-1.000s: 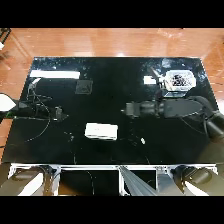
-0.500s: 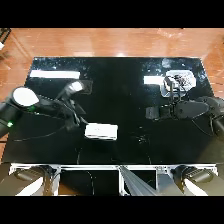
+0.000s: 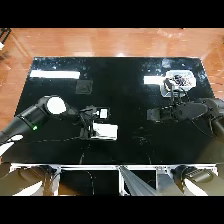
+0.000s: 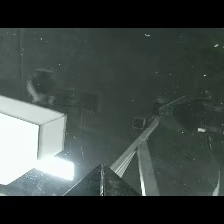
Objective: Fold the box and place the chain.
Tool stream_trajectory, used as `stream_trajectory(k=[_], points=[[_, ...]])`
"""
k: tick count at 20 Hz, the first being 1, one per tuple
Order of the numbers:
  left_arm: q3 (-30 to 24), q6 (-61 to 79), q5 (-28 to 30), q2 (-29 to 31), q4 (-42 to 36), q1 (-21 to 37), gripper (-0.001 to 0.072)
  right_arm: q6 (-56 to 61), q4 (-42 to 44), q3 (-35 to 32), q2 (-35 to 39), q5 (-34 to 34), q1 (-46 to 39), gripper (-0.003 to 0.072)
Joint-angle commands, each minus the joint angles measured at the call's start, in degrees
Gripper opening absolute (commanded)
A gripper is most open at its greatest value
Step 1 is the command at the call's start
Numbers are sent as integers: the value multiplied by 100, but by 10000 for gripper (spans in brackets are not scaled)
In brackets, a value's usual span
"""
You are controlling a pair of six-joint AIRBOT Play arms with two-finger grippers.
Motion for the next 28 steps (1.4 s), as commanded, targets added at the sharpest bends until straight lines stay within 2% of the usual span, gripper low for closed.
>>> stream_trajectory(k=[1, 4, 9, 28], points=[[0, 162, 48, -177, -146, -63, 626, 0, -9, -2, 0, 63, -2, 23], [0, 116, 46, -407, 42, -61, 628, 0, -7, -2, 0, 98, -2, 22], [0, -37, 348, -424, 157, -48, 628, 0, -7, -2, 0, 101, -2, 23], [0, -468, 205, -358, 341, -28, 628, -2, -9, -2, -2, 111, -2, 22]])
